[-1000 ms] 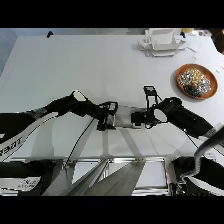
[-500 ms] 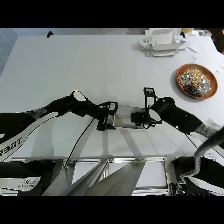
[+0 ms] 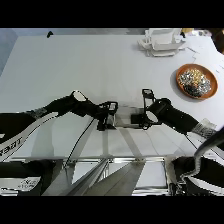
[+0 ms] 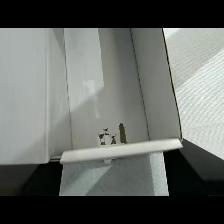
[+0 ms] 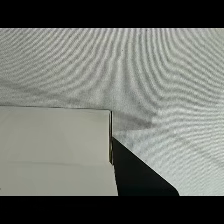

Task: Fold the box and place the chain.

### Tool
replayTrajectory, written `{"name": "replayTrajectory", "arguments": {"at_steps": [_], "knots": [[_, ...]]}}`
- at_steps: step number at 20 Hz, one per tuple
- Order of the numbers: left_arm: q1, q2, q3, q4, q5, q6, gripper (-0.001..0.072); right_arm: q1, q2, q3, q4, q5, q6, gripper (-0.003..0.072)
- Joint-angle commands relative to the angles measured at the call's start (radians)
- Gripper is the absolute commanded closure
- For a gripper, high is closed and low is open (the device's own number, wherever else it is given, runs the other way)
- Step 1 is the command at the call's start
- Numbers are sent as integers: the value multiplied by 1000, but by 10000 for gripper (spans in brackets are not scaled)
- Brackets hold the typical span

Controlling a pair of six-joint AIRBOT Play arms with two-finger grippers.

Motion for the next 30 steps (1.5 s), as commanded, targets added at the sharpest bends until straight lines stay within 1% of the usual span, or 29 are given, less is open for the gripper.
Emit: {"name": "replayTrajectory", "arguments": {"at_steps": [1, 2, 3, 4, 5, 9, 11, 15, 19, 20, 21, 22, 26, 27, 28, 29, 30], "knots": [[1, 0, 1, 1, 0, 2, 627, 2, -1, 1, 5, -3, -3, 669], [1, 0, 0, 0, 0, 2, 627, 2, -1, 1, 5, -3, -4, 668], [1, 0, 0, 0, 0, 2, 627, 2, -1, 1, 5, -7, -3, 640], [1, 0, 0, 1, 0, 2, 627, 2, -1, 1, 5, -7, -3, 529], [1, 0, 0, 1, 0, 2, 627, 2, -1, 1, 5, -7, -3, 445], [1, 0, 0, 0, 0, 2, 627, 1, 16, 0, 5, -6, -3, 451], [1, 0, 0, 1, 0, 2, 627, 1, 23, 0, 10, 4, -3, 510], [1, 0, 1, 0, 0, 2, 627, 1, 23, -2, 39, 45, -3, 509], [1, 0, 1, 1, 0, 2, 627, 1, 23, -2, 69, 50, -3, 510], [1, 0, 0, 1, 0, 2, 627, 1, 23, -2, 69, 50, -3, 525], [1, 0, 0, 0, 0, 2, 627, 1, 23, -2, 69, 53, -8, 615], [1, 0, 0, 0, 0, 2, 627, 1, 23, -2, 69, 55, -7, 669], [1, 0, 1, 1, 0, 2, 627, 2, 23, -2, 65, 61, -7, 664], [1, 0, 0, 1, 0, 2, 627, 1, 23, -1, 65, 62, -10, 560], [1, 0, 0, 1, 0, 2, 627, 1, 24, -1, 65, 64, -42, 410], [1, 0, 0, 1, 0, 2, 627, 2, 27, -1, 66, 82, -99, 323], [1, 0, 0, 1, 0, 2, 627, 1, 36, -1, 64, 107, -139, 323]]}}
